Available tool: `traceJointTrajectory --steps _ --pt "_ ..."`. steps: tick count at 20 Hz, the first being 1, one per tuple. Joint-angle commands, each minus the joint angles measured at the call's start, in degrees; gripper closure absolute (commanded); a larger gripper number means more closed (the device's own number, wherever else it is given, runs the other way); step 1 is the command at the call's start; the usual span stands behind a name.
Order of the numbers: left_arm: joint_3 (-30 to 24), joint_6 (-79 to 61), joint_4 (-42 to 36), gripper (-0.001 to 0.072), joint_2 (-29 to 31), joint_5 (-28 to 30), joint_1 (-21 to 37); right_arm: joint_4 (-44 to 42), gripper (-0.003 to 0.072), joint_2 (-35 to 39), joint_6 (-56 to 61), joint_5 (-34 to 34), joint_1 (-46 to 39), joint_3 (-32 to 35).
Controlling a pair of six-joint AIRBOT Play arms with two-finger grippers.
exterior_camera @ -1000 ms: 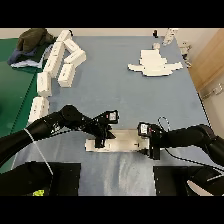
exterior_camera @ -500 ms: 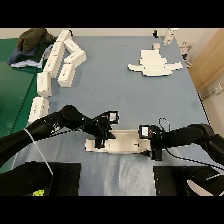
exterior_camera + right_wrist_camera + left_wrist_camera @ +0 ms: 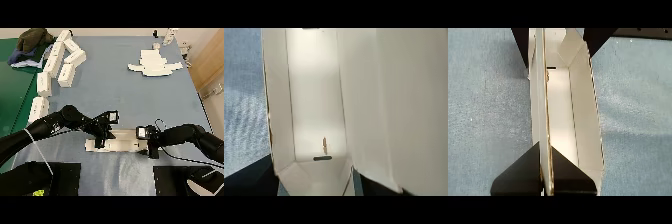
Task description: Fold the box.
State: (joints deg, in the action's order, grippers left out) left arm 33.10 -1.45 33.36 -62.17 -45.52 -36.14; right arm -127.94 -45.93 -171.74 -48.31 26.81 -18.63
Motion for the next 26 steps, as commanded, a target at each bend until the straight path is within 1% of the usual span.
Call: traceJointTrajectory --steps 1,14,15,18,19,20,26 --pt "0.0 0.0 0.0 0.0696 0.0 0.0 0.1 -1.1 -0.0013 -0.5 -0.8 2.6 0.0 1.5" --pt "0.0 0.0 0.0 0.0695 0.0 0.0 0.1 -0.9 -0.0004 -1.2 -0.8 3.2 1.1 2.1" --pt "0.0 0.0 0.0 0.0695 0.0 0.0 0.0 -0.9 0.0033 -1.3 -0.8 3.3 1.2 2.1" --pt "0.0 0.0 0.0 0.0695 0.0 0.0 0.1 -0.9 0.0037 -1.3 -0.8 3.5 1.2 2.2" --pt "0.0 0.0 0.0 0.0695 0.0 0.0 0.0 -0.9 0.0082 -1.3 -0.8 3.5 1.2 2.2" --pt "0.0 0.0 0.0 0.0695 0.0 0.0 0.0 -0.9 0.0159 -1.3 -0.8 3.5 1.2 2.2" --pt "0.0 0.0 0.0 0.0695 0.0 0.0 0.0 -0.9 0.0159 -1.2 -0.8 3.5 1.2 2.1"
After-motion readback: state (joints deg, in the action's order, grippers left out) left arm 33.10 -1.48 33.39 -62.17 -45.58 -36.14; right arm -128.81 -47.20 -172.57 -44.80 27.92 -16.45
